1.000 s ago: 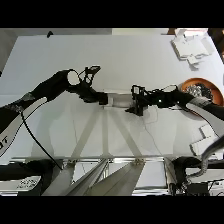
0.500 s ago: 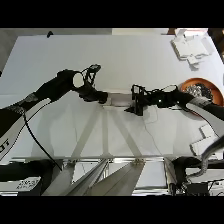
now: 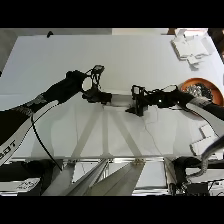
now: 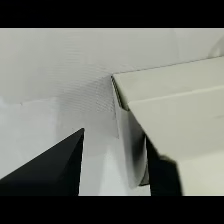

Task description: Fold the box and place the chain.

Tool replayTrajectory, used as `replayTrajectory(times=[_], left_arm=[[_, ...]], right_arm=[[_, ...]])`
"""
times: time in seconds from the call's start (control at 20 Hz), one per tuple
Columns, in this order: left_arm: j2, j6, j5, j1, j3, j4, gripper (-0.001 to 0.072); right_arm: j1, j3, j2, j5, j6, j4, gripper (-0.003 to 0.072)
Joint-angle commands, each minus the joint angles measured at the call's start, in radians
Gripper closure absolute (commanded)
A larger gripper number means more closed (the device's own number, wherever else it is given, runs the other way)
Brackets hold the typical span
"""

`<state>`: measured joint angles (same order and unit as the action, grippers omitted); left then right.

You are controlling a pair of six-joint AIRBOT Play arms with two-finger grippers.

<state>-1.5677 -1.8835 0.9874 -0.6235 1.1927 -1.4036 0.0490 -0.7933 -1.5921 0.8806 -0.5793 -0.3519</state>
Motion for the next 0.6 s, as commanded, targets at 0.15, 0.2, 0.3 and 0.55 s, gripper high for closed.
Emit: replayTrajectory(times=[0.15, 0.2, 0.3, 0.55], left_arm=[[0.0, -0.011, 0.113, -0.016, 0.002, 0.004, 0.0313], [0.0, -0.009, 0.112, -0.016, 0.002, 0.003, 0.0313], [0.0, -0.009, 0.105, -0.016, 0.002, 0.0, 0.0314], [-0.001, -0.01, 0.037, -0.016, 0.002, 0.004, 0.0312]], right_arm=[[0.0, 0.0, 0.0, -0.005, 0.002, 0.008, 0.0161], [0.0, 0.0, 0.0, -0.005, 0.002, 0.008, 0.0161], [0.0, 0.0, 0.0, -0.005, 0.002, 0.008, 0.0161], [0.0, 0.0, 0.0, -0.005, 0.002, 0.008, 0.0161]])
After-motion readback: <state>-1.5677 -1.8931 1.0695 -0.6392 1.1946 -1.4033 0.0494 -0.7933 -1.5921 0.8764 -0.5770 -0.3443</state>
